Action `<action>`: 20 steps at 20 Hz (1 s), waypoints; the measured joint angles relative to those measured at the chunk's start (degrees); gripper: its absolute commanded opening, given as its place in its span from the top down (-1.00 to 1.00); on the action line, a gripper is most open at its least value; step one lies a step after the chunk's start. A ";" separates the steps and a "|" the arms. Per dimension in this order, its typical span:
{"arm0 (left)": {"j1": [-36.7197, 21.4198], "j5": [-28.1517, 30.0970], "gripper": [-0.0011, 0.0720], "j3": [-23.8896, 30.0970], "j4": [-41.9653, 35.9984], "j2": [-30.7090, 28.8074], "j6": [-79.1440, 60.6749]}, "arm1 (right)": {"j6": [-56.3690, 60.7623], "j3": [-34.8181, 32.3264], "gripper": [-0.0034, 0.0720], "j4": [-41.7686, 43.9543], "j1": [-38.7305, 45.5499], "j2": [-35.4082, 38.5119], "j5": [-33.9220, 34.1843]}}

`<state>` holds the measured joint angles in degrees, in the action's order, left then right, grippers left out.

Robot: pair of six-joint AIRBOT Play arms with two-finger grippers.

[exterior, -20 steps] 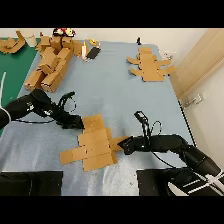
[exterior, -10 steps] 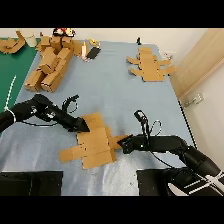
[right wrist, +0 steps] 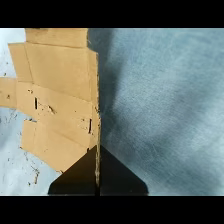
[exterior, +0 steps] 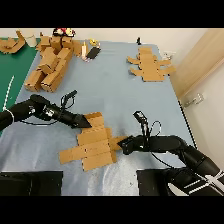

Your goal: Fold the box.

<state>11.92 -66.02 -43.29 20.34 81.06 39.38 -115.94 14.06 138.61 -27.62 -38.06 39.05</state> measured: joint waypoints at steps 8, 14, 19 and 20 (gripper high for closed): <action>-0.81 -1.20 0.04 1.16 -0.20 0.00 -1.07 | 0.07 0.00 0.90 -0.37 0.00 -0.87 -0.46; -0.85 -1.46 0.75 2.91 -0.37 0.00 -2.58 | 0.09 0.00 0.90 -0.42 0.00 -0.96 -1.05; -0.90 -0.83 0.94 3.21 -2.95 0.00 -4.52 | 0.17 0.00 0.89 -0.42 0.00 -0.96 -1.16; -0.90 -0.81 0.94 3.26 -3.10 0.00 -4.87 | 0.20 0.00 0.89 -0.42 0.00 -0.96 -1.16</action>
